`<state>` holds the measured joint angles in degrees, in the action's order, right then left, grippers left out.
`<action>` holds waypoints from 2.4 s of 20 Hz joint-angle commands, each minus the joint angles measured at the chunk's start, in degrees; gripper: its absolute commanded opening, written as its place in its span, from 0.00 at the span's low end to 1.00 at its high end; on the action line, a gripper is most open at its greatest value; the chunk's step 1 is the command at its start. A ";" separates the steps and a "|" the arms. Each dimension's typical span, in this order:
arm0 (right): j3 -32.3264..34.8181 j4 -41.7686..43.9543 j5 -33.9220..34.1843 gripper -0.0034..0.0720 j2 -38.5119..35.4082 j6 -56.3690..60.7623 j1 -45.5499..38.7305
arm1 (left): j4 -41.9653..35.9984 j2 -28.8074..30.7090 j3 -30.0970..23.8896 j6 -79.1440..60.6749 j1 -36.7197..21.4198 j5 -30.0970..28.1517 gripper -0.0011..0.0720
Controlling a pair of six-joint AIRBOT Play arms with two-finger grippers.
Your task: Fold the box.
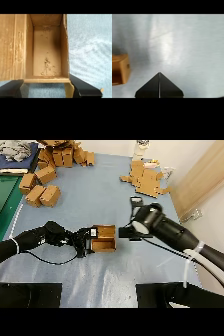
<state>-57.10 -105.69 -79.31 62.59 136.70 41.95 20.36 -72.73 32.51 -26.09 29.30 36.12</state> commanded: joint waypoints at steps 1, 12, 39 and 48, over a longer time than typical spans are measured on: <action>5.81 -1.64 3.87 0.04 -5.22 -5.68 -10.36 | 0.02 -0.02 0.04 0.00 0.00 0.00 0.67; 6.38 81.11 27.08 0.05 19.17 -70.77 -37.42 | 0.02 -0.02 0.04 0.00 0.00 0.00 0.67; 11.61 75.14 18.71 0.05 7.52 -105.83 -18.03 | 0.02 -0.02 0.04 0.00 0.00 0.02 0.67; 19.47 62.05 41.40 0.05 -5.75 -108.28 -8.11 | 0.02 -0.02 0.04 0.00 0.02 0.02 0.67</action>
<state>-41.32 -38.09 -48.07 61.87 29.06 30.68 20.36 -72.73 32.51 -26.09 29.30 36.14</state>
